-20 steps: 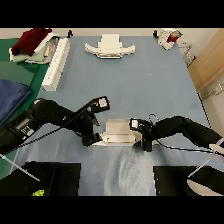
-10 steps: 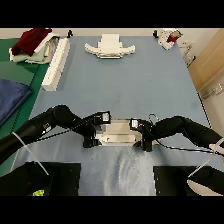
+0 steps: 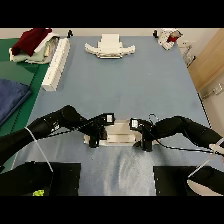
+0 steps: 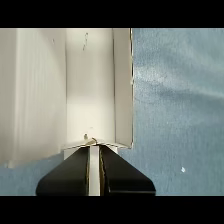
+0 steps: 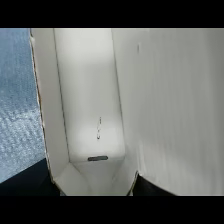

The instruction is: Fold the box.

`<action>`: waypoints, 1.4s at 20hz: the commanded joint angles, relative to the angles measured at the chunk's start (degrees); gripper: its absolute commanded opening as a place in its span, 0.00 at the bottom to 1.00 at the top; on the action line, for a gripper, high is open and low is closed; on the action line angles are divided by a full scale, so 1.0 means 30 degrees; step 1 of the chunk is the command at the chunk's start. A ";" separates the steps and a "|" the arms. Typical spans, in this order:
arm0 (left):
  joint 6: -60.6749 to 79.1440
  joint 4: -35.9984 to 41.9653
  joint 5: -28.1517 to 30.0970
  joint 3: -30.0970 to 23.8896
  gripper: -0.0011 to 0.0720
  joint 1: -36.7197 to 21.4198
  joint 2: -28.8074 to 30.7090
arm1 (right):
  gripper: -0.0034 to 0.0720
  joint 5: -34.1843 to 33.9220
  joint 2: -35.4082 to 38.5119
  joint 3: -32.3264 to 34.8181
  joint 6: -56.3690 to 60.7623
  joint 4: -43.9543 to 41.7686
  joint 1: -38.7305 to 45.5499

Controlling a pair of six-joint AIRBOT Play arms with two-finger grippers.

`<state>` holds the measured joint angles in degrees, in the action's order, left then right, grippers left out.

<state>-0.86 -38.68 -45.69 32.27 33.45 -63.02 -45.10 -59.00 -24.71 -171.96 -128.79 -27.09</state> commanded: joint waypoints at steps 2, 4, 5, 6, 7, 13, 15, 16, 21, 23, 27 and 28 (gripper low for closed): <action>0.1158 0.2040 0.0889 -0.0007 0.16 0.0648 -0.0750 | 0.73 0.0007 0.0015 0.0007 0.0007 -0.0007 -0.0015; 0.1144 0.2018 0.0903 -0.0007 0.16 0.0758 -0.0838 | 0.73 0.0007 0.0015 0.0007 0.0000 0.0000 -0.0015; 0.1151 0.2018 0.0903 -0.0007 0.16 0.0758 -0.0838 | 0.73 0.0007 0.0015 0.0007 0.0000 0.0000 -0.0015; 0.1144 0.1902 0.0903 -0.0007 0.22 0.0743 -0.0838 | 0.73 0.0007 0.0015 0.0007 0.0007 0.0000 -0.0015; 0.1064 0.1821 0.0896 -0.0007 0.49 0.0743 -0.0838 | 0.73 0.0007 0.0015 0.0007 0.0000 0.0000 -0.0015; -0.0160 0.0699 0.0663 0.0000 0.15 0.0743 -0.0743 | 0.73 0.0007 0.0015 0.0007 0.0007 0.0000 -0.0015; -0.3257 -0.1814 0.0153 0.0160 0.03 0.0729 -0.0284 | 0.73 0.0007 0.0015 0.0007 0.0007 0.0000 -0.0015; -0.5457 -0.3351 -0.0160 0.0321 0.03 0.0707 0.0124 | 0.73 0.0007 0.0015 0.0007 0.0000 0.0000 -0.0015; -1.7682 -0.9143 -0.1982 0.0903 0.03 -0.0036 0.4022 | 0.73 0.0007 0.0015 0.0007 0.0000 0.0000 -0.0015; -2.3715 -1.1715 -0.2463 0.0903 0.03 -0.1319 0.5085 | 0.73 0.0007 0.0015 0.0007 0.0007 0.0000 -0.0015; -2.6658 -1.2043 -0.5508 0.0474 0.03 -0.5559 0.4721 | 0.73 0.0007 0.0015 0.0007 0.0000 0.0000 -0.0015; -2.6461 -1.1081 -0.5799 0.0189 0.03 -0.6535 0.4364 | 0.73 0.0007 0.0015 0.0007 0.0007 0.0000 -0.0015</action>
